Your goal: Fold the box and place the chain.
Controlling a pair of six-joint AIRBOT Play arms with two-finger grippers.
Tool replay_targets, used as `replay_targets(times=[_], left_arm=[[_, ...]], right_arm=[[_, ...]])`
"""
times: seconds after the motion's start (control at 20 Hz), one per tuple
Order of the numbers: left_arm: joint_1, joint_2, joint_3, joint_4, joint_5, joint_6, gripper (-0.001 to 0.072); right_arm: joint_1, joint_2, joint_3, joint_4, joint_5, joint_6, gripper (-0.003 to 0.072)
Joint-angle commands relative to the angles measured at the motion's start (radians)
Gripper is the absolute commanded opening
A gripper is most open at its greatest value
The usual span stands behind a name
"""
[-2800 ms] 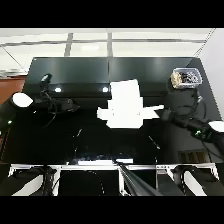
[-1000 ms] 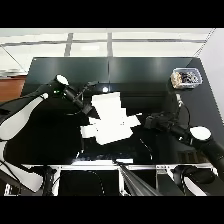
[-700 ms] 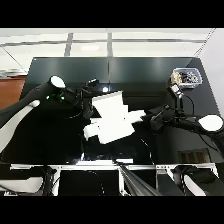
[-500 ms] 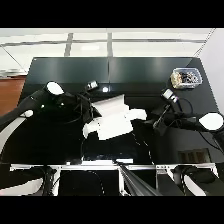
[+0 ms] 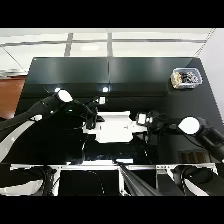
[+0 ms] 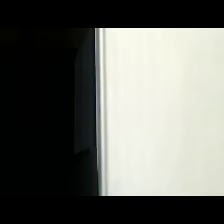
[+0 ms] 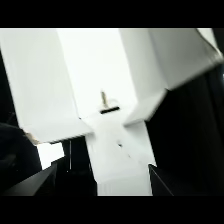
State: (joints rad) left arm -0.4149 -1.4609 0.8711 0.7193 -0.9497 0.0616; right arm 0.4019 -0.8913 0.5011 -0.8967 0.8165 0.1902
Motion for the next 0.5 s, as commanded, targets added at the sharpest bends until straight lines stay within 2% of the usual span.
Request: replay_targets(times=[0.0, 0.15, 0.3, 0.45], left_arm=[[-0.003, -0.022, -0.001, 0.003, 0.010, 0.016, 0.0025], [-0.004, -0.021, -0.001, 0.002, -0.006, 0.013, 0.0025], [-0.003, -0.021, -0.001, 0.002, -0.008, 0.013, 0.0025], [-0.003, -0.021, -0.001, 0.002, -0.009, 0.013, 0.0025]], right_arm=[[0.064, -0.083, -0.002, -0.008, -0.034, -0.073, 0.0645], [0.064, -0.143, -0.002, -0.061, -0.035, -0.106, 0.0645], [0.102, -0.171, -0.002, 0.035, -0.057, -0.120, 0.0645], [0.160, -0.191, -0.002, 0.154, -0.148, -0.078, 0.0645]])
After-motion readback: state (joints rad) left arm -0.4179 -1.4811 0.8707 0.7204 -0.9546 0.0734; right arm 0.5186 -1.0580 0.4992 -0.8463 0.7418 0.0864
